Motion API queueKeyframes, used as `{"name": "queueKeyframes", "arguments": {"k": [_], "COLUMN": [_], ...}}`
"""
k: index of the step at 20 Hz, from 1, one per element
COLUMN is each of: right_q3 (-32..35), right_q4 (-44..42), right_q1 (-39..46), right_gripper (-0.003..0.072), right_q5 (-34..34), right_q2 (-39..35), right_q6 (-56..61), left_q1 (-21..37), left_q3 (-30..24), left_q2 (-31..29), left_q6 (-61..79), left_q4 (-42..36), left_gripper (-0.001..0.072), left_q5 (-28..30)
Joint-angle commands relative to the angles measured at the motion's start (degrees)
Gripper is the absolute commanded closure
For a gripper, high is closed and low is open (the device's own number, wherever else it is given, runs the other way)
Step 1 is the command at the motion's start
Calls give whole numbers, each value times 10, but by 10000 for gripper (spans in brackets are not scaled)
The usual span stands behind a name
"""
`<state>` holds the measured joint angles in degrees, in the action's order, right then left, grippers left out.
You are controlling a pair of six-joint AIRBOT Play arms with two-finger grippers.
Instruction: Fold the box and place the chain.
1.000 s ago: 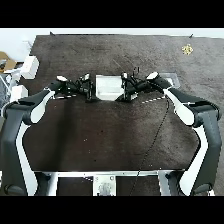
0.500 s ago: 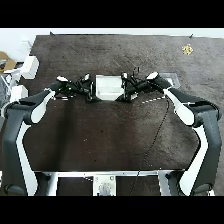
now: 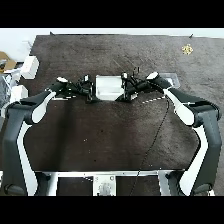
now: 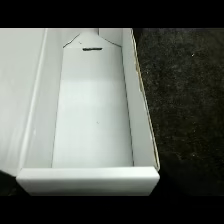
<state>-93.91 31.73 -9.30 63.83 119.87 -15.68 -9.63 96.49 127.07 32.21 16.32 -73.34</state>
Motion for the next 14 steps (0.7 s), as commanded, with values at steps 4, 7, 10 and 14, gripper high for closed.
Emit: {"name": "queueKeyframes", "arguments": {"k": [4, 7, 10, 14], "right_q3": [0, 0, 0, 0], "right_q4": [0, 0, 0, 0], "right_q1": [0, 0, 0, 0], "right_gripper": [246, 247, 246, 246], "right_q5": [0, 0, 0, 0], "right_q2": [0, 0, 0, 0], "right_q6": [1, 1, 1, 0], "left_q1": [0, 0, 0, 0], "left_q3": [1, 0, 0, 0], "left_q2": [1, 1, 1, 1], "left_q6": [4, -1, -7, -7], "left_q4": [-15, -10, 5, 6], "left_gripper": [6, 66, 66, 462], "left_q5": [-1, 1, 5, 8]}}
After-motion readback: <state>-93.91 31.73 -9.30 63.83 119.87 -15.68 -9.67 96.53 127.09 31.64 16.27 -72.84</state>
